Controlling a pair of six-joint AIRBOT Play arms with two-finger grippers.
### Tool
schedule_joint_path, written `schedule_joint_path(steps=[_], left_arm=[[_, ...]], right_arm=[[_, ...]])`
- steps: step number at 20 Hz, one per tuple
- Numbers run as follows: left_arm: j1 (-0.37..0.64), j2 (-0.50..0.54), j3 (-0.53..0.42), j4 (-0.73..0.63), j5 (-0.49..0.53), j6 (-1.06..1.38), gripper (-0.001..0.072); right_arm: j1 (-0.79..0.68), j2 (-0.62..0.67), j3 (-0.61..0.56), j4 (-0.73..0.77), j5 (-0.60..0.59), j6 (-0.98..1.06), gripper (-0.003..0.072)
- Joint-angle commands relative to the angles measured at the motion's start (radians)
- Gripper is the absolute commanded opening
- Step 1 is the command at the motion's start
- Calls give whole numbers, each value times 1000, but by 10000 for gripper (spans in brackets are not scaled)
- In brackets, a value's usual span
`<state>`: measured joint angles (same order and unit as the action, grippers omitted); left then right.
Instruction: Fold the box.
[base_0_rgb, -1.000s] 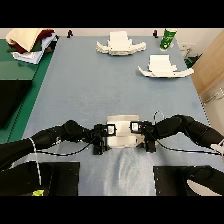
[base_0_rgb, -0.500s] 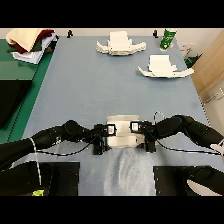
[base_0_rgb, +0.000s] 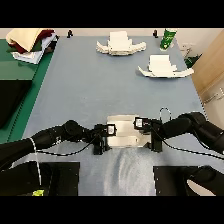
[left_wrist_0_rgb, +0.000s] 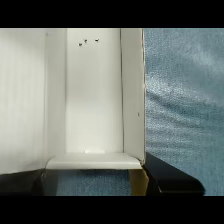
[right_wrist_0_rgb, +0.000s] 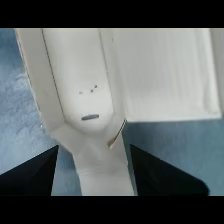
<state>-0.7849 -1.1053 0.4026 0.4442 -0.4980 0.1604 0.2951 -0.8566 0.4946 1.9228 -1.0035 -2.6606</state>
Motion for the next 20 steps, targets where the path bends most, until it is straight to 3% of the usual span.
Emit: schedule_joint_path(steps=[1,2,3,4,5,7,9,11,12,16,20], left_arm=[[-1,1,1,0,-1,0,514],[-1,1,1,0,-1,0,515],[-1,1,1,0,-1,0,514],[-1,1,1,0,-1,0,515],[-1,1,1,0,-1,0,515],[-1,1,1,0,-1,0,515],[-1,1,1,0,-1,0,514],[-1,1,1,0,0,0,514],[-1,1,1,0,-1,0,514],[-1,1,1,0,-2,0,514],[-1,1,1,0,-2,0,515]], right_arm=[[0,116,27,-166,-205,373,702],[0,149,39,-173,-244,520,698],[0,180,50,-155,-270,687,583],[0,201,55,-102,-272,828,373],[0,210,53,5,-268,917,218],[4,188,44,279,-213,921,216],[46,128,45,409,-66,924,216],[85,42,52,416,117,925,213],[87,-17,71,416,175,925,166],[85,-254,206,396,206,923,153],[85,-370,281,381,220,913,153]])
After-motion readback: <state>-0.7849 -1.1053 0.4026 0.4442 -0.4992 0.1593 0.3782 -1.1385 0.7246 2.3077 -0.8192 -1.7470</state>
